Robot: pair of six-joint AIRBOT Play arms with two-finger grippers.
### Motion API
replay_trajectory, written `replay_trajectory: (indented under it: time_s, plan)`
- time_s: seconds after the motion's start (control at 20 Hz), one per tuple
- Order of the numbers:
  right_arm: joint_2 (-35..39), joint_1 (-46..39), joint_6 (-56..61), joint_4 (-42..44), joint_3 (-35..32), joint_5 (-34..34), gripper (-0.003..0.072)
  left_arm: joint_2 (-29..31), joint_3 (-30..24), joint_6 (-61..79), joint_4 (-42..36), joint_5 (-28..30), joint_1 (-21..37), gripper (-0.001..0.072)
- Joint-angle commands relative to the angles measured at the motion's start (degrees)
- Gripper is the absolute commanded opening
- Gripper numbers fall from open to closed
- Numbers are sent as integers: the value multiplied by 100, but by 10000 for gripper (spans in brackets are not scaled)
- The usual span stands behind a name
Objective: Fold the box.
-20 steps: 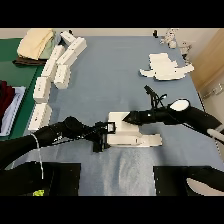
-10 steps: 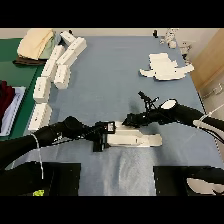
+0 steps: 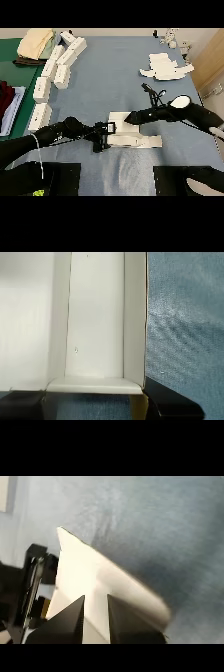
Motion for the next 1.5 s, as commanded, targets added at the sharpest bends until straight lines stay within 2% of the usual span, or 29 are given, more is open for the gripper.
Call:
replay_trajectory:
  time_s: [0.0,0.15,0.3,0.4,0.45,0.5,0.55,0.6,0.7,0.8,1.0,1.2,1.45]
  plan:
    - [872,2,-26,-632,2,710,227,0,0,-11,-9,13,4,425]
    - [1460,4,-85,-1014,-37,1419,227,0,0,-11,-9,13,4,425]
    - [2059,7,-505,-1080,-345,2022,227,0,0,-11,-9,13,4,425]
    - [2485,7,-542,-1373,-695,2098,229,0,0,-11,-9,13,4,425]
    - [2660,7,-664,-1663,-859,2092,279,0,2,-11,-9,13,4,425]
    - [2809,7,-1078,-2052,-1025,2037,463,0,2,-11,-9,13,4,425]
    - [2900,7,-1644,-2389,-1163,1919,567,0,0,-11,-9,13,4,425]
    - [2938,7,-2153,-2717,-1276,1641,610,0,0,-11,-9,13,4,425]
    - [2931,7,-2970,-3108,-1445,942,611,0,0,-11,-9,13,4,425]
    - [2809,7,-3705,-3097,-1569,442,611,0,0,-11,-9,13,4,425]
    - [2326,55,-4288,-2702,-1604,188,611,0,2,-11,-9,13,4,425]
    - [1904,232,-4747,-2568,-1604,-415,611,0,2,-11,-9,13,4,425]
    - [1738,304,-5021,-2079,-1604,-407,609,0,0,-11,-9,13,4,425]
